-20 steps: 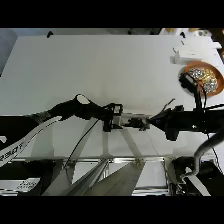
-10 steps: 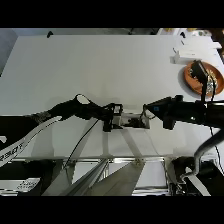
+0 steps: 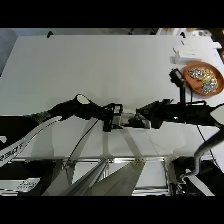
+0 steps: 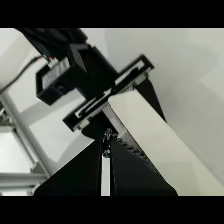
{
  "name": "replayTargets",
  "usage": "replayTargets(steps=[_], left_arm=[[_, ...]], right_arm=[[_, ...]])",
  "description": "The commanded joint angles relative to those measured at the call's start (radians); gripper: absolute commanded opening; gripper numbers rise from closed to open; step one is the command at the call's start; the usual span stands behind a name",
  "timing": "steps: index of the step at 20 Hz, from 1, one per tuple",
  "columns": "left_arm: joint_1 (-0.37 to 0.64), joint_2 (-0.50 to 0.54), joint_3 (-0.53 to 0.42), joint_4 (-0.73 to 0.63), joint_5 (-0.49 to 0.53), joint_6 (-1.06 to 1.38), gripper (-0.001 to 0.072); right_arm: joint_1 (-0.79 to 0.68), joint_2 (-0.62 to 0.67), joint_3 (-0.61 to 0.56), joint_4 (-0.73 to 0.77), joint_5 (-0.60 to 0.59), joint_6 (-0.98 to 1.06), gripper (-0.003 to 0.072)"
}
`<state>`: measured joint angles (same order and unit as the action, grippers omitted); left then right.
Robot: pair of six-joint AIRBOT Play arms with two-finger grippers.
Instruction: Fold the box and place the chain.
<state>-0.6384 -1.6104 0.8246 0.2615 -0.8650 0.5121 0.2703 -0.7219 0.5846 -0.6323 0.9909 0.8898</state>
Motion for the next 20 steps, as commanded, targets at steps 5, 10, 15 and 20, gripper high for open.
replayTargets(steps=[5, 10, 15, 20], left_arm=[[0.001, 0.000, 0.000, 0.000, 0.000, 0.000, 0.0185], [0.001, 0.000, 0.000, 0.000, 0.000, 0.000, 0.0185], [0.001, 0.000, 0.000, 0.000, 0.000, 0.000, 0.0185], [0.001, 0.000, 0.000, 0.000, 0.000, 0.000, 0.0185]], right_arm=[[0.106, -0.163, -0.009, -0.025, -0.062, -0.003, 0.0133], [0.095, -0.143, 0.029, -0.019, -0.035, 0.002, 0.0202], [-0.068, -0.123, 0.166, -0.154, -0.009, 0.082, 0.0199], [-0.205, -0.172, 0.167, -0.748, -0.055, 0.449, 0.0200]])
